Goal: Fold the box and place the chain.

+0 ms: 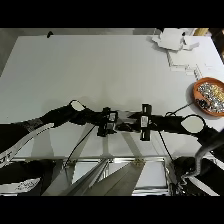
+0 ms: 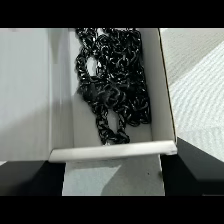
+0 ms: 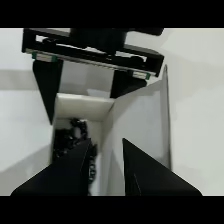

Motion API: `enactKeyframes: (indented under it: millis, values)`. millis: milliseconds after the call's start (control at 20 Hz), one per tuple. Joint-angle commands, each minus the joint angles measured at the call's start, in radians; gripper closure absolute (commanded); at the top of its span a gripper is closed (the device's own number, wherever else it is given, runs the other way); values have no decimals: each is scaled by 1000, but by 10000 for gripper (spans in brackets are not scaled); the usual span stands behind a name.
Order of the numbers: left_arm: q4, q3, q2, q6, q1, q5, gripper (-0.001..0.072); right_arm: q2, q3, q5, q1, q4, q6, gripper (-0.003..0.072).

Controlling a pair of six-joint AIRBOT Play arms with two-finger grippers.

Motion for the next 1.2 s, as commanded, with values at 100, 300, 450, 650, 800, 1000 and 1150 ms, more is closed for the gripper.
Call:
enactKeyframes:
  millis: [100,300,450,650,800,1000,1150]
  values:
    - [0,0,0,0,0,0,395,15,209,277,-151,-440,156,462]
    - [0,0,0,0,0,0,395,-5,170,314,-415,-502,123,499]
    - [0,0,0,0,0,0,395,-68,87,264,-462,-515,36,498]
    - [0,0,0,0,0,0,395,-163,39,249,-462,-514,5,490]
    - [0,0,0,0,0,0,395,-220,39,249,-462,-514,-27,490]
    - [0,0,0,0,0,0,395,-275,39,247,-462,-514,-47,493]
    - [0,0,0,0,0,0,395,-281,39,236,-462,-519,-47,521]
